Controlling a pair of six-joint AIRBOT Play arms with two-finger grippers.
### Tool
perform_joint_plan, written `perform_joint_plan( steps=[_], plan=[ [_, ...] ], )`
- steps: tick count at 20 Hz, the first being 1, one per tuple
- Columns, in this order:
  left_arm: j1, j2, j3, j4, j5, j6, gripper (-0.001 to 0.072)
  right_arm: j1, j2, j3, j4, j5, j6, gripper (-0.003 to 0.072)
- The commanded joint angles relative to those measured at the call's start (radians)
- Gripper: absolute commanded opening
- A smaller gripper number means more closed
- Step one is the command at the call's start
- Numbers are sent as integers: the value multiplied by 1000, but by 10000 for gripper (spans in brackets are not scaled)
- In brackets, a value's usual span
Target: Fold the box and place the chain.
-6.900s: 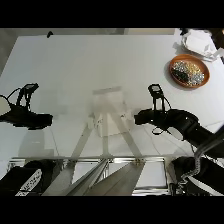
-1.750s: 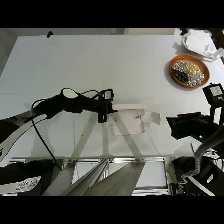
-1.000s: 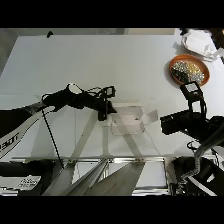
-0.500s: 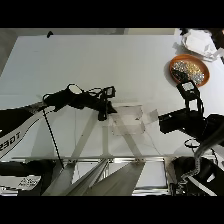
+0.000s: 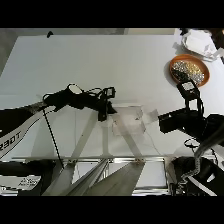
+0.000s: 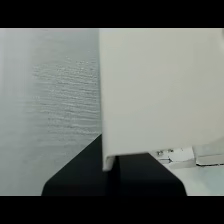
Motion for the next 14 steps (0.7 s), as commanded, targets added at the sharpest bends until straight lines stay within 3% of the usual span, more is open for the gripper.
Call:
perform_joint_plan(
  steps=[1,14],
  plan=[
    [0,0,0,19,-51,24,4,0,-1,0,0,-2,1,459],
    [0,0,0,21,-14,24,4,0,-1,0,0,-2,1,459]
  ],
)
